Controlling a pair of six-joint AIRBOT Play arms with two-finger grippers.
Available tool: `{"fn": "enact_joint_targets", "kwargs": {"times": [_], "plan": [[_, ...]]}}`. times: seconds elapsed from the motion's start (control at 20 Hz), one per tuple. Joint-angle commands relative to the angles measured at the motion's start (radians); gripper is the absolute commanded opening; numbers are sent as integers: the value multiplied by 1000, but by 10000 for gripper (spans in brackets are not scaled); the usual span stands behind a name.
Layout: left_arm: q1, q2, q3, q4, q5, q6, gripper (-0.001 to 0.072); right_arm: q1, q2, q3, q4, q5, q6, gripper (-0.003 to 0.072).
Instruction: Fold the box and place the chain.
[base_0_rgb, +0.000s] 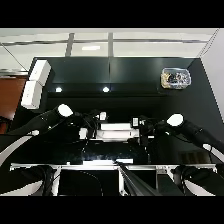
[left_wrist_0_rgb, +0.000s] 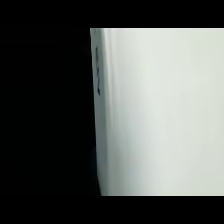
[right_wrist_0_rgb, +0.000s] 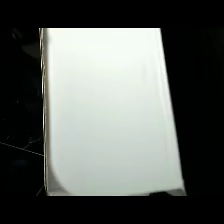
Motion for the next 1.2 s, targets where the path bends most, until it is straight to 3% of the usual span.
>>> {"fn": "enact_joint_targets", "kwargs": {"times": [0.0,0.75,0.8,0.85,1.05,1.1,1.15], "plan": [[0,0,-1,0,3,-1,31,-2,-28,0,2,-12,-8,618],[0,0,-1,0,3,-1,31,53,-33,0,-86,-73,69,618],[0,0,-1,0,3,-1,31,53,-33,0,-87,-73,68,599],[0,0,-1,1,3,-1,31,53,-33,0,-87,-72,68,471],[0,0,-1,0,2,-1,35,53,-33,0,-87,-72,68,468],[0,2,-1,0,-1,-6,66,53,-33,0,-87,-72,68,468],[0,6,1,1,2,-64,176,53,-33,0,-87,-72,68,468]]}}
